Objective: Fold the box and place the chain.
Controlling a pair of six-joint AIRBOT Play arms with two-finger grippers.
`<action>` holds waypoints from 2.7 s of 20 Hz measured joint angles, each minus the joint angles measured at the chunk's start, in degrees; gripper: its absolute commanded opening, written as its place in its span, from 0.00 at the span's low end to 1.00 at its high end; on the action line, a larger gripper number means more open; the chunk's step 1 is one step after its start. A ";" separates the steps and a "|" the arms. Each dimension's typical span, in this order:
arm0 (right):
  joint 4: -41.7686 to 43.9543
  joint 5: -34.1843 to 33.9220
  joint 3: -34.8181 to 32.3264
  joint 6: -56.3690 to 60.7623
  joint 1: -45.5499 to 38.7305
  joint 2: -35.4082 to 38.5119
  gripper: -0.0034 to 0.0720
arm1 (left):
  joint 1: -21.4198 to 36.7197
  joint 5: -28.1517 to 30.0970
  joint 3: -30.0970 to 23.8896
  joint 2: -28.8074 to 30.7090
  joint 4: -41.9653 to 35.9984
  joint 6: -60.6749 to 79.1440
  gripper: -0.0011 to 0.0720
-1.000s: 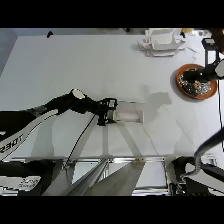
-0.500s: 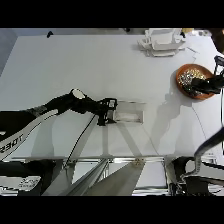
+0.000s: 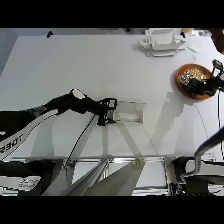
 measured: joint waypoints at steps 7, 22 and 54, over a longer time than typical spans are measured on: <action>0.17 1.46 0.00 -1.25 0.00 4.00 0.07 | 0.00 0.00 0.00 0.00 0.00 0.00 0.30; 11.32 13.86 0.00 -10.64 7.43 36.59 0.07 | 0.00 0.02 0.00 0.02 0.00 0.00 0.30; 22.45 8.90 -8.44 -12.39 53.46 33.40 0.07 | 0.00 0.00 0.00 0.00 0.00 0.00 0.30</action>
